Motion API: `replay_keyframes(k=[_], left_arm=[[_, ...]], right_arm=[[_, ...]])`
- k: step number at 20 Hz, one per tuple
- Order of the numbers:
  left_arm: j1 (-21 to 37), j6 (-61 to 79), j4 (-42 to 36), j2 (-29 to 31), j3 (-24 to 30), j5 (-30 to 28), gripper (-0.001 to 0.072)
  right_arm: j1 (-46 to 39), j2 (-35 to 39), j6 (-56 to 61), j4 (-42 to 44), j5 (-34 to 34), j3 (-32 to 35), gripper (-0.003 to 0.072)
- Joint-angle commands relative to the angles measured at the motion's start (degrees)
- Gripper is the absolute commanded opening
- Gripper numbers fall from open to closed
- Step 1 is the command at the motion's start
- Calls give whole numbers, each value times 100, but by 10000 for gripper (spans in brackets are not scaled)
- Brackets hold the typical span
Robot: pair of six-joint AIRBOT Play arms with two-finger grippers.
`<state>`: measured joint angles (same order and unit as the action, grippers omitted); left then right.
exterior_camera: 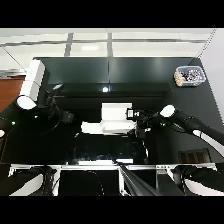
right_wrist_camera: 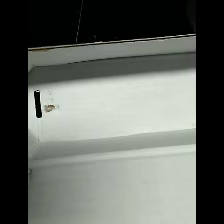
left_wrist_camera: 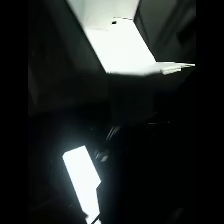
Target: Fold the box and place the chain.
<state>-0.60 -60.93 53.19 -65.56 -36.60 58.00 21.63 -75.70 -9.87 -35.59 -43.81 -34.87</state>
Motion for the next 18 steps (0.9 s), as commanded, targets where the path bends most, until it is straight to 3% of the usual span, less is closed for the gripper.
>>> replay_keyframes(k=[1, 4, 10, 13, 16, 17, 18], left_arm=[[979, -643, -1067, -466, 308, 632, 24], [748, -452, -1366, -1038, 334, 737, 24], [-695, 52, -2253, -1703, 319, 367, 25], [-765, 675, -3211, -1716, 317, 516, 25], [-758, 767, -3355, -1716, 212, 861, 31], [-756, 787, -3353, -1716, 153, 1001, 129], [-756, 785, -3355, -1716, 79, 1117, 362]], right_arm=[[2, -2, 0, -2, -2, -4, 130], [2, -2, -2, -2, -2, -4, 130], [2, -2, 0, 0, -2, -4, 130], [2, -2, 0, -2, -2, -4, 130], [2, -4, 0, -2, -2, -4, 130], [2, -2, 0, -2, -2, -4, 130], [2, -2, 0, -2, -2, -4, 130]])
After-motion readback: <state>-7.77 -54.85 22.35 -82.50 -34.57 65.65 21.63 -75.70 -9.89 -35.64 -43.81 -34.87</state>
